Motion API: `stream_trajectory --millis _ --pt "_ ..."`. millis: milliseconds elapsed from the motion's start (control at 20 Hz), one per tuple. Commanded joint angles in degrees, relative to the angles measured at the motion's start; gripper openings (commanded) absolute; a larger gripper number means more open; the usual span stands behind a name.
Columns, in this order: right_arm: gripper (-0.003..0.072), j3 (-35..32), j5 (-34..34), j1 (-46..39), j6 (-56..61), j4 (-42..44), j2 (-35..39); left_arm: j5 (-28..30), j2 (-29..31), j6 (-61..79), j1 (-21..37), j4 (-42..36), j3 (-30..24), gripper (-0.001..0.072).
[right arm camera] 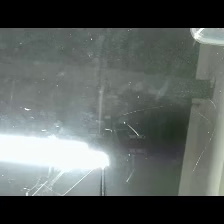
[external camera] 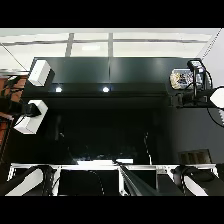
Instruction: Fold the box and place the chain.
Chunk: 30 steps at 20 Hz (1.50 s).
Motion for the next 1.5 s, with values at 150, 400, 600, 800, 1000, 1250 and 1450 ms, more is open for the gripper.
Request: stream_trajectory --millis 150,400,600,800,1000,1250,1450 --pt "0.0016 -0.02 -0.15 -0.02 0.00 0.76 0.00 11.43 4.42 1.88 7.26 -3.52 -5.88 0.0275" --pt "0.0016 -0.02 -0.44 -0.02 0.02 1.33 0.00 16.24 5.31 7.74 7.28 -5.60 -9.73 0.0275" --pt "0.0016 -0.02 -1.27 -0.02 0.42 1.33 0.00 21.20 5.25 10.14 7.21 -8.37 -11.15 0.0275" --pt "0.0016 -0.02 -1.33 -0.02 0.55 1.31 -0.02 24.94 3.76 14.19 6.73 -10.23 -11.87 0.0275" --pt "0.0016 -0.02 -1.42 -0.02 0.59 1.31 -0.04 32.11 1.66 17.07 4.59 -10.05 -11.74 0.0275" --pt "0.0016 -0.02 -1.95 -0.02 0.59 1.31 -0.04 34.86 -3.50 18.05 4.59 -9.77 -7.72 0.0275" --pt "0.0016 -0.02 -2.69 -0.02 0.61 1.33 -0.07 26.95 -14.78 18.14 4.39 -9.81 4.46 0.0275"
